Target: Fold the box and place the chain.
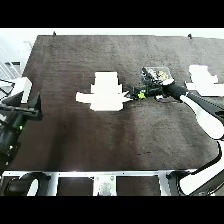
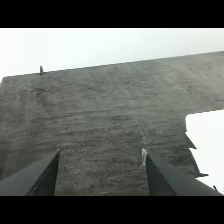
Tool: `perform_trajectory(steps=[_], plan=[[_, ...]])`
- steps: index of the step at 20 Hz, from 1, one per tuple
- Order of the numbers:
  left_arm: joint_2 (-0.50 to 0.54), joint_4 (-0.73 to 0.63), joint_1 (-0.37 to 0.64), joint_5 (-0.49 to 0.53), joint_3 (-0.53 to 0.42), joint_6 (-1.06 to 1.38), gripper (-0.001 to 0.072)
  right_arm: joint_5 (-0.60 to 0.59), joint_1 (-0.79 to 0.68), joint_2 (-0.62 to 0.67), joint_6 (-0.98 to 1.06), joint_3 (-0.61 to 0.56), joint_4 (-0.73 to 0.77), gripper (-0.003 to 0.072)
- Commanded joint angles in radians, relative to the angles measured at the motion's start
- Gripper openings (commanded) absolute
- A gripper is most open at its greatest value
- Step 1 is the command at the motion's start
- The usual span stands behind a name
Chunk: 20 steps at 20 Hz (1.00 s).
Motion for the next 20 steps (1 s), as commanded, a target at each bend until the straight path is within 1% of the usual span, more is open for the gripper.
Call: perform_trajectory(steps=[1,4,6,8,9,11,12,13,14,15,16,18,19,20], plan=[[-0.208,0.002,0.000,-0.100,0.133,0.005,0.0581,-0.019,0.011,0.002,0.025,-0.001,0.005,0.0014],[-0.520,0.017,0.000,-0.238,0.311,-0.030,0.0581,-0.022,0.009,0.002,0.025,-0.002,0.006,0.0014],[-0.732,0.129,0.000,-0.351,0.455,-0.155,0.0581,-0.023,0.010,0.002,0.024,-0.002,0.005,0.0015],[-0.937,0.309,0.000,-0.511,0.626,-0.348,0.0581,-0.027,0.009,0.002,0.016,-0.002,0.005,0.0015],[-1.038,0.394,0.000,-0.612,0.725,-0.441,0.0581,-0.027,0.009,0.002,-0.007,-0.002,0.005,0.0015],[-1.217,0.502,0.000,-0.797,0.925,-0.592,0.0582,-0.033,0.010,0.002,-0.053,-0.003,0.005,0.0015],[-1.292,0.530,-0.001,-0.878,1.017,-0.646,0.0582,-0.038,0.011,0.002,-0.063,-0.006,0.005,0.0015],[-1.363,0.554,-0.001,-0.947,1.109,-0.697,0.0582,-0.046,0.011,0.002,-0.079,-0.011,0.006,0.0014],[-1.423,0.579,-0.001,-0.995,1.192,-0.740,0.0582,-0.065,0.018,0.006,-0.102,-0.019,0.006,0.0014],[-1.471,0.605,-0.001,-1.026,1.263,-0.779,0.0582,-0.108,0.033,0.020,-0.130,-0.039,0.007,0.0013],[-1.516,0.637,-0.001,-1.052,1.334,-0.814,0.0582,-0.187,0.054,0.053,-0.137,-0.083,0.011,0.0012],[-1.581,0.677,-0.001,-1.081,1.435,-0.850,0.0581,-0.356,0.092,0.137,-0.170,-0.188,0.031,0.0012],[-1.604,0.680,-0.003,-1.103,1.469,-0.850,0.0582,-0.375,0.097,0.150,-0.195,-0.200,0.039,0.0013],[-1.631,0.680,-0.008,-1.126,1.508,-0.849,0.0581,-0.365,0.095,0.151,-0.206,-0.200,0.044,0.0013]])
